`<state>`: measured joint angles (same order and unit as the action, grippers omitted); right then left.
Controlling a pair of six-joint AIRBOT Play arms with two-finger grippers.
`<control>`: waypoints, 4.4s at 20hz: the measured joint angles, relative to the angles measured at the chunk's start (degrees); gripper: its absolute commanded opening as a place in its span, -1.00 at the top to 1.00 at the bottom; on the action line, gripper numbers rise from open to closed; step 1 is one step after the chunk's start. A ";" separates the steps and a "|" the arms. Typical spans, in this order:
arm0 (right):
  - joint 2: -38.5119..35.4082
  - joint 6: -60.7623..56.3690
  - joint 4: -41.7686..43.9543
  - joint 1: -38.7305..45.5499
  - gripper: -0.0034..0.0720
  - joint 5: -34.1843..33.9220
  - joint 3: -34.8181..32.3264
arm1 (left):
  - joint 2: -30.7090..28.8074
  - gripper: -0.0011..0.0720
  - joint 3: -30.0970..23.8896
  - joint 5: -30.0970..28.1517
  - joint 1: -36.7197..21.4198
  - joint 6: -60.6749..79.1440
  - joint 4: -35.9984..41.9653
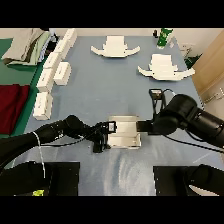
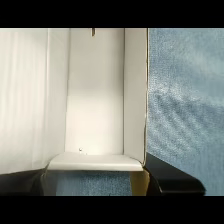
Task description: Fold the box.
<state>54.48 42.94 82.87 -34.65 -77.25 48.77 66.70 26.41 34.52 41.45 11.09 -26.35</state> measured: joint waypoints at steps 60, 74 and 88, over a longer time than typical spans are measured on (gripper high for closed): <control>-12.68 59.95 11.32 -9.97 0.81 36.98 -16.17 | 0.00 -0.50 0.00 0.00 0.00 0.00 0.00; -11.58 76.63 12.52 -10.75 -0.64 37.55 -18.93 | 0.00 -0.50 0.00 0.00 0.00 0.00 0.00; -6.51 91.95 12.83 -10.86 -0.64 40.37 -18.18 | 0.00 -0.50 0.02 0.00 0.00 -0.04 0.00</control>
<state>47.97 134.89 95.70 -45.52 -36.88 30.59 66.70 26.44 34.52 41.45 11.05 -26.35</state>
